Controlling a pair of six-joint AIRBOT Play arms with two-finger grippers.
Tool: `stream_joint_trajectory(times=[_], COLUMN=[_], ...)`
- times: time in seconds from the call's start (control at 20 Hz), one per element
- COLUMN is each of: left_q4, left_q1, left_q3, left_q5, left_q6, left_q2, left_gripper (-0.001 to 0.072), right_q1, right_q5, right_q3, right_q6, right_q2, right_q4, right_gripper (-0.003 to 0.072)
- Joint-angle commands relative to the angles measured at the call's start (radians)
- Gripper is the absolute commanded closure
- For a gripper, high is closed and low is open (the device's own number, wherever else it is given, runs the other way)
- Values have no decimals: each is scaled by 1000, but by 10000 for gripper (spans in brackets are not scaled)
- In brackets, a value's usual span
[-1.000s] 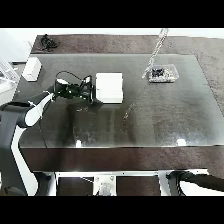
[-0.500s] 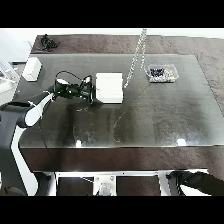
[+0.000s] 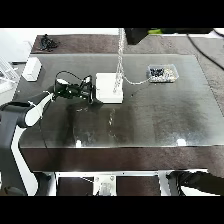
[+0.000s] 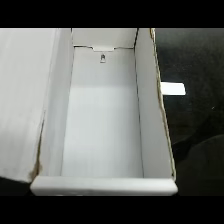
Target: Fold the box and place the chain.
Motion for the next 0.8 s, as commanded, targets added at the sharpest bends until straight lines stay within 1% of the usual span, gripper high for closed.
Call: stream_joint_trajectory(times=[0.0, 0.3, 0.35, 0.45, 0.55, 0.75], left_q4=[0, 0, 0, 0, 0, 0], left_q1=[1, 1, 1, 1, 1, 1], left_q3=[0, 0, 0, 0, 0, 0], left_q5=[0, 0, 0, 0, 0, 0], left_q6=[0, 0, 0, 0, 0, 0], left_q2=[0, 0, 0, 0, 0, 0], left_gripper=[420, 420, 419, 420, 420, 420], right_q1=[5, 5, 5, 3, 3, 3], right_q5=[1, -8, -21, -86, -125, -126], right_q3=[-36, -166, -193, -237, -230, -76], right_q6=[13, 40, 39, 39, 39, 28], right_q2=[-54, -153, -171, -205, -208, -173], right_q4=[11, 23, 22, 21, 21, 5], right_gripper=[683, 684, 683, 684, 684, 684])
